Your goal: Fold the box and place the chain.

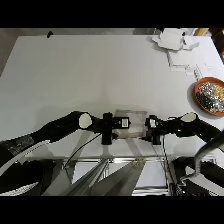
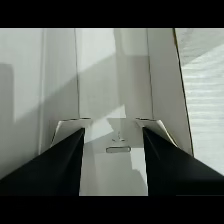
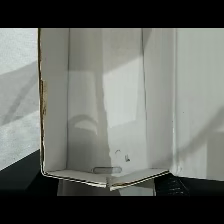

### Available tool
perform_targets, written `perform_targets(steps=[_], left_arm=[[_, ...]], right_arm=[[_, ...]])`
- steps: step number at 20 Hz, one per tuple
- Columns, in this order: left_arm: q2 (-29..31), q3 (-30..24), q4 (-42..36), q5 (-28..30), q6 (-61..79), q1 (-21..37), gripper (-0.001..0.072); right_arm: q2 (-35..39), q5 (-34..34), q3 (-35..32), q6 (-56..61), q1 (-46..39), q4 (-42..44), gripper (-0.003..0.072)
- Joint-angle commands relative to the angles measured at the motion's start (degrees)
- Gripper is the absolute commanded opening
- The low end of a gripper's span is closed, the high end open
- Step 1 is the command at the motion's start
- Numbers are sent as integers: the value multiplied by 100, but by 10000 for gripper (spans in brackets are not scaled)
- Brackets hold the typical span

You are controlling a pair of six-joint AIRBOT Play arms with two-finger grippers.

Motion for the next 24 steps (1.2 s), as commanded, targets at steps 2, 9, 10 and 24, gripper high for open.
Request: perform_targets(steps=[2,9,10,24], left_arm=[[568,2,302,-470,-1209,177,293],[1996,-70,2498,-1928,-6242,1593,1],[1974,-173,2518,-1888,-6916,1790,1],[184,-616,-138,-1445,-7283,1147,3]], right_arm=[[4,2,7,-2,2,0,403],[4,2,7,-2,2,0,403],[4,2,7,-2,2,-2,403],[4,2,7,-2,2,0,403]])
